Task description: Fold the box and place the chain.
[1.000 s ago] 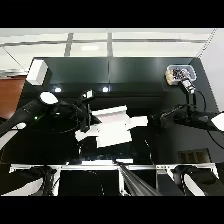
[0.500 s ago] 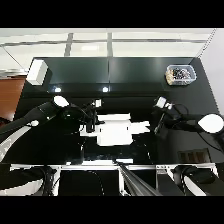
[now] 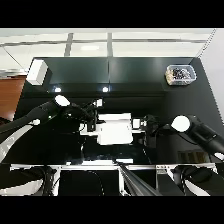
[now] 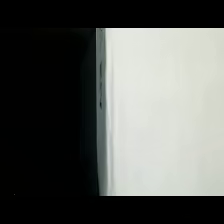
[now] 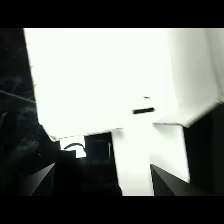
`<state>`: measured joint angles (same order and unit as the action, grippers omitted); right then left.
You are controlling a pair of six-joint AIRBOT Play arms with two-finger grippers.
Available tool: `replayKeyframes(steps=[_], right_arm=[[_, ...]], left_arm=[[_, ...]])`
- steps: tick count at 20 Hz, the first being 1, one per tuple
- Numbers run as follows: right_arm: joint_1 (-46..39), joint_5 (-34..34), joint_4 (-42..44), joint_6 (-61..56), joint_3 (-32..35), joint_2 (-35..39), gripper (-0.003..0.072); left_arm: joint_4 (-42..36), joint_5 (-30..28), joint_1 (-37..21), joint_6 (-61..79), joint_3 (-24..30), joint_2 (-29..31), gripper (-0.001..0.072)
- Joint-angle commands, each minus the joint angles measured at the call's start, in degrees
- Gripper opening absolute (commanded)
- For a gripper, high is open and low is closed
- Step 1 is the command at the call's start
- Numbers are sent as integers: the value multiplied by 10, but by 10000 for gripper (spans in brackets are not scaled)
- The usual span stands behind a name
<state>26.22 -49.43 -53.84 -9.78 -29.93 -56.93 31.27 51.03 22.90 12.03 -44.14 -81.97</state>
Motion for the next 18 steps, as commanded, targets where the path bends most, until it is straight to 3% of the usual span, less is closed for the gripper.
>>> replayKeyframes(steps=[1, 6, 12, 15, 18], right_arm=[[41, 14, 1, 21, 1, -34, 666], [81, 109, 65, 17, 1, -56, 666], [84, 131, 77, 10, 0, -25, 666], [74, 184, 74, 10, -1, -11, 666], [50, 145, 78, 14, -28, -12, 666]], left_arm=[[0, 2, 0, 0, 0, 0, 27], [0, 3, 0, 0, 0, 0, 27], [0, 4, 0, 0, 0, 0, 26], [0, 4, 0, 0, 0, 0, 27], [0, 4, 0, 0, 0, 0, 26]])
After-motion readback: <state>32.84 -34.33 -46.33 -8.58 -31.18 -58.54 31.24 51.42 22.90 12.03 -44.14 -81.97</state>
